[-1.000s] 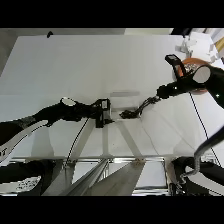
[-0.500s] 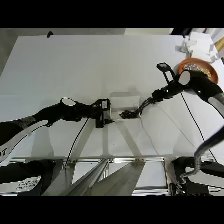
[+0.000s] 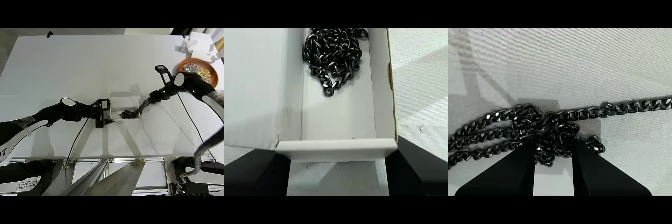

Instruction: Fold the box and place the chain.

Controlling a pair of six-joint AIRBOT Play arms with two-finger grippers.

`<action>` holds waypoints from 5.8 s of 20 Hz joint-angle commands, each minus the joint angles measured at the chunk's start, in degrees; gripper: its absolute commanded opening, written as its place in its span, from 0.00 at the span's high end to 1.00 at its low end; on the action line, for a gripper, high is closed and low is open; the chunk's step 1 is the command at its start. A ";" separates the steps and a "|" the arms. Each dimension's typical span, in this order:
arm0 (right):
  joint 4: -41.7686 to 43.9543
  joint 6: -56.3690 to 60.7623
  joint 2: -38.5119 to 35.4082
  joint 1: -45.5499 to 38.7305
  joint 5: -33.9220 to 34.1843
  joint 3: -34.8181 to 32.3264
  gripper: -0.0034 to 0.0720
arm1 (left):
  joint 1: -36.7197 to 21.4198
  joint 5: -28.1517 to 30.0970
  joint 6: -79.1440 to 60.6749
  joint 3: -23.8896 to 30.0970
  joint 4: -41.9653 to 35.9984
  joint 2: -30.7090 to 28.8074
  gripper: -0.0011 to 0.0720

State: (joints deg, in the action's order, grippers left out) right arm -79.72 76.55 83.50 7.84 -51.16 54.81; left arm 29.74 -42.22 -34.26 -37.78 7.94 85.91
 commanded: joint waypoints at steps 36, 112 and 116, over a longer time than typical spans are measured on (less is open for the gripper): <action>0.37 -9.57 -3.32 0.07 1.18 -4.22 0.60 | 0.00 0.00 -0.02 0.00 0.02 -0.02 0.97; 59.17 -41.88 -14.60 22.14 16.00 -20.15 0.64 | 0.00 0.00 -0.02 0.00 0.00 -0.02 0.97; 59.08 -41.94 -18.18 17.40 7.74 -19.87 0.64 | 0.00 0.00 -0.02 0.00 0.00 -0.02 0.97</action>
State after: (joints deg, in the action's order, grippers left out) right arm -20.53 34.24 67.33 28.23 -37.98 34.76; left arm 29.74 -42.22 -34.26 -37.78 7.94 85.91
